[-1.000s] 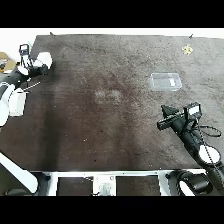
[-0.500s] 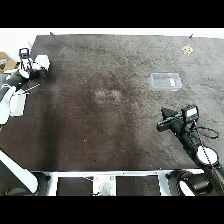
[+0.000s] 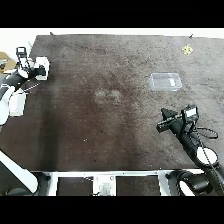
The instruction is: Fold the box and place the chain.
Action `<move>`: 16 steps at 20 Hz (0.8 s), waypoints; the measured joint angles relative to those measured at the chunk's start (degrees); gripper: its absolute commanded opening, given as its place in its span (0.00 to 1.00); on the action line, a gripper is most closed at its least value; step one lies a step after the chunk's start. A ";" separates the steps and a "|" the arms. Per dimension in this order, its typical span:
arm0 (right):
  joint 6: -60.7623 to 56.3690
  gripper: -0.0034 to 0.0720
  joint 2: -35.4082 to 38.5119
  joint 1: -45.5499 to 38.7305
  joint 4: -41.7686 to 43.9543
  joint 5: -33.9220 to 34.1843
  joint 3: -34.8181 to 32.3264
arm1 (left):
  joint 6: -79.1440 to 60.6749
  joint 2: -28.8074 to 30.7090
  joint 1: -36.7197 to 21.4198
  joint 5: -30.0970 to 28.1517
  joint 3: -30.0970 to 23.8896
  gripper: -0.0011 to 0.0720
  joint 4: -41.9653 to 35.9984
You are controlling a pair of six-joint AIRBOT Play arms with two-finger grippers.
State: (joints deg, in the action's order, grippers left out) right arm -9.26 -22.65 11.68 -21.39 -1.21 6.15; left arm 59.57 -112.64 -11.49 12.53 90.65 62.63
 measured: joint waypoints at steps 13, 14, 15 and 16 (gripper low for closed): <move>0.02 0.04 0.00 0.00 0.00 1.09 0.00 | 4.92 26.58 0.09 12.48 -0.28 0.03 -0.02; 0.02 0.04 0.00 0.00 0.00 1.11 0.00 | 5.53 29.75 0.24 13.79 -0.96 0.03 -0.52; 0.02 0.04 0.00 0.00 0.00 1.16 0.00 | 5.66 32.94 0.50 14.64 -2.08 0.03 -0.83; 0.02 0.04 0.00 0.00 0.00 1.18 0.00 | 5.66 36.61 0.87 14.75 -3.80 0.03 -1.16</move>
State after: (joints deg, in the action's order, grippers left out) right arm -9.23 -22.65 11.68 -21.39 -0.03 6.15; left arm 65.23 -76.03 -10.61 27.29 86.85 61.47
